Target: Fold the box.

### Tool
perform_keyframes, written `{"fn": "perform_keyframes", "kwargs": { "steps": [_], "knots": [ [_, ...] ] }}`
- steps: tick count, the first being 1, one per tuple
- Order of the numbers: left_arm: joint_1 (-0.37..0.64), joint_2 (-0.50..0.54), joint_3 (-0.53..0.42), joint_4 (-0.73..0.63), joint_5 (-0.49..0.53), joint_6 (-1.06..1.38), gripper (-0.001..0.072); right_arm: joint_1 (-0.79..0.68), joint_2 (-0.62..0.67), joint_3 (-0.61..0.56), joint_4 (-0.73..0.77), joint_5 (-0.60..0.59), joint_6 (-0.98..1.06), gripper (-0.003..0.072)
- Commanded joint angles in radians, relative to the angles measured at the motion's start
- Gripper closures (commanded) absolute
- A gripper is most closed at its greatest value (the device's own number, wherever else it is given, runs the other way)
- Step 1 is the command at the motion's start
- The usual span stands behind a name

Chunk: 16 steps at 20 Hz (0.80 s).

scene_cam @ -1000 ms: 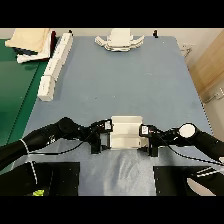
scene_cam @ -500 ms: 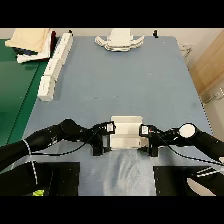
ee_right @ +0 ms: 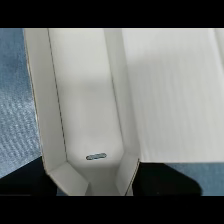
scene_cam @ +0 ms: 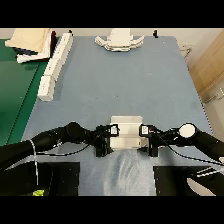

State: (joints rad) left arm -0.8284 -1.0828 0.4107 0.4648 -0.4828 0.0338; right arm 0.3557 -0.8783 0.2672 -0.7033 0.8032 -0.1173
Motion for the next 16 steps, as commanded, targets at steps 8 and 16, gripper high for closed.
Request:
{"fn": "perform_keyframes", "kwargs": {
  "steps": [8, 16],
  "knots": [
    [-0.028, -0.039, 0.006, 0.029, 0.037, 0.008, 0.0254, 0.0, 0.0, 0.001, 0.0, 0.0, 0.0, 0.0108],
    [-0.028, -0.038, 0.006, 0.028, 0.029, 0.007, 0.0254, 0.0, 0.0, 0.001, 0.0, 0.0, 0.0, 0.0109]
  ]
}}
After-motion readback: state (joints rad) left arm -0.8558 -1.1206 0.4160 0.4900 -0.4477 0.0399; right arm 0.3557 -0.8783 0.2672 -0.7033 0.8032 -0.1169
